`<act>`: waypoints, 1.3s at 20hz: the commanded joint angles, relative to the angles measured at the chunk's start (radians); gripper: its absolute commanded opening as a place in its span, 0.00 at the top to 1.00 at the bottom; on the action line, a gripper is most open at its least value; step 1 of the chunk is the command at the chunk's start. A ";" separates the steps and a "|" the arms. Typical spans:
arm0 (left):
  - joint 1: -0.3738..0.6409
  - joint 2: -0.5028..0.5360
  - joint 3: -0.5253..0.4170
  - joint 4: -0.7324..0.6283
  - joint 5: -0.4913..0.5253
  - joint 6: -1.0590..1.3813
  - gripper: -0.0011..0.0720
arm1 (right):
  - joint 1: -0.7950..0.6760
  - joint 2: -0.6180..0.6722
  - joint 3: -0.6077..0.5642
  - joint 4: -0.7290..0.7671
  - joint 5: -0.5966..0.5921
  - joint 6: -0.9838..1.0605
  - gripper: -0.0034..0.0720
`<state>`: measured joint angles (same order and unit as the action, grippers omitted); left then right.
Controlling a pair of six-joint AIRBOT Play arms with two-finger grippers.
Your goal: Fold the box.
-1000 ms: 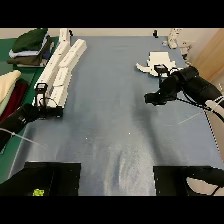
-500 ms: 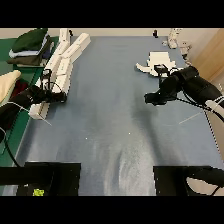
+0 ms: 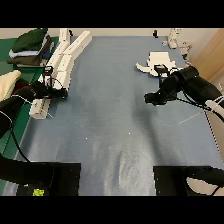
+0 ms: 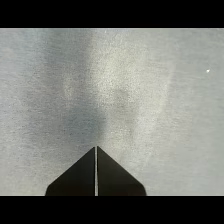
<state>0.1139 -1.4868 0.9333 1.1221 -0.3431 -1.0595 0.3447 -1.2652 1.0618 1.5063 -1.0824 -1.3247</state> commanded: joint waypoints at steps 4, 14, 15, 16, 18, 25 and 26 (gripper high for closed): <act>0.000 -0.006 0.005 0.000 -0.002 -0.003 0.03 | 0.000 -0.001 0.001 0.000 0.000 0.000 0.93; 0.027 0.095 0.010 0.010 -0.143 -0.003 0.03 | 0.000 -0.001 0.001 0.000 0.000 0.000 0.92; 0.043 0.127 0.010 0.017 -0.211 -0.003 0.03 | 0.000 -0.001 0.001 0.000 0.000 0.000 0.93; 0.058 0.163 0.010 0.032 -0.280 -0.004 0.03 | 0.000 -0.001 0.001 0.000 0.000 0.000 0.92; 0.083 0.238 0.010 0.042 -0.408 -0.005 0.03 | 0.000 -0.001 0.001 0.000 0.000 0.000 0.92; 0.050 0.493 0.010 -0.043 -0.774 -0.007 0.97 | 0.000 -0.001 0.001 0.000 0.000 0.000 0.92; 0.035 0.517 0.010 -0.046 -0.795 -0.020 0.97 | 0.000 -0.001 0.001 0.000 0.001 0.000 0.93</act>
<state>0.1719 -1.0515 0.9424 1.1065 -0.9970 -1.0672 0.3447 -1.2652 1.0618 1.5063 -1.0824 -1.3247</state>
